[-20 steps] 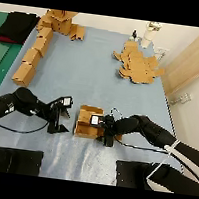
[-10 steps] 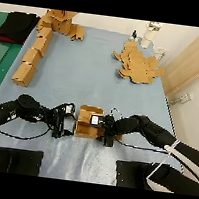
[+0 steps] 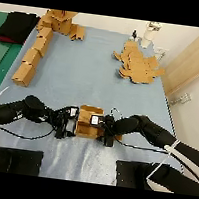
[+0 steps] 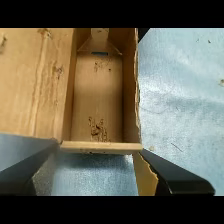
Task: Fold the box.
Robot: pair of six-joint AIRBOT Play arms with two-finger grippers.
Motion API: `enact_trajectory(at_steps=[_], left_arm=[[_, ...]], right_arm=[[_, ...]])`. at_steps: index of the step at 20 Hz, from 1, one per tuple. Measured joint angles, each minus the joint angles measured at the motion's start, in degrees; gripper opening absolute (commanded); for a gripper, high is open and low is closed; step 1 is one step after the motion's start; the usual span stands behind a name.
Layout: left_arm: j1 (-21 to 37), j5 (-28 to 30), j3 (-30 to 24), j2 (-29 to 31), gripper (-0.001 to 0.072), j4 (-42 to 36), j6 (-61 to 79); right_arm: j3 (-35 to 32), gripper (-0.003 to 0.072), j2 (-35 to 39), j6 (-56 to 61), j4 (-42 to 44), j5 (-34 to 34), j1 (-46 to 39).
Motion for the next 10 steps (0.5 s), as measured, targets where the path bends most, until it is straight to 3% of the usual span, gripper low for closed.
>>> enact_trajectory(at_steps=[10], left_arm=[[-2.5, 0.7, 1.1, -1.6, 0.07, 0.8, 0.2]], right_arm=[[0.0, 0.0516, 0.0, 0.0, 0.0, 0.0, 0.0]])
